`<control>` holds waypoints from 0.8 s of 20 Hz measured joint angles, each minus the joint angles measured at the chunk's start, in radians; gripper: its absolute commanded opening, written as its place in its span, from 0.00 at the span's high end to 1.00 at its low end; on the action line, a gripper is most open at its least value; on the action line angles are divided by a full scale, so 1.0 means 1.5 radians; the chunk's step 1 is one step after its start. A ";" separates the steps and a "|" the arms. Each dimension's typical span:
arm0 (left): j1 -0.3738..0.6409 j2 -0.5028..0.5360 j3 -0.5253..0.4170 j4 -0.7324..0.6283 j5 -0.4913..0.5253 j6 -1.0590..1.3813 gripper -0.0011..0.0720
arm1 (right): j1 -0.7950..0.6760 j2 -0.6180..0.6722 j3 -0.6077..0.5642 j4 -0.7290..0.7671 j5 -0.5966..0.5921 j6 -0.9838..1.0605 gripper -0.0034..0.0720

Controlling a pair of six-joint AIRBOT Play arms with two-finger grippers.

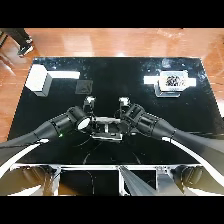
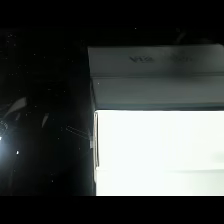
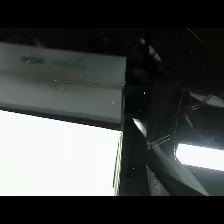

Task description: Fold the box and place the chain.

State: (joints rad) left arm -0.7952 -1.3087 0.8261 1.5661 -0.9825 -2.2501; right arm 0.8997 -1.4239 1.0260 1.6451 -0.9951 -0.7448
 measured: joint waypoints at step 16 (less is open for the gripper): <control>0.000 0.000 0.000 0.001 -0.008 -0.001 0.96 | -0.144 0.332 0.000 -0.241 -0.234 -0.206 0.02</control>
State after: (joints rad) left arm -0.7952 -1.3087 0.8261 1.5673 -0.9951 -2.2513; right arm 0.6834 -0.9264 1.0260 1.2839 -1.3460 -1.0542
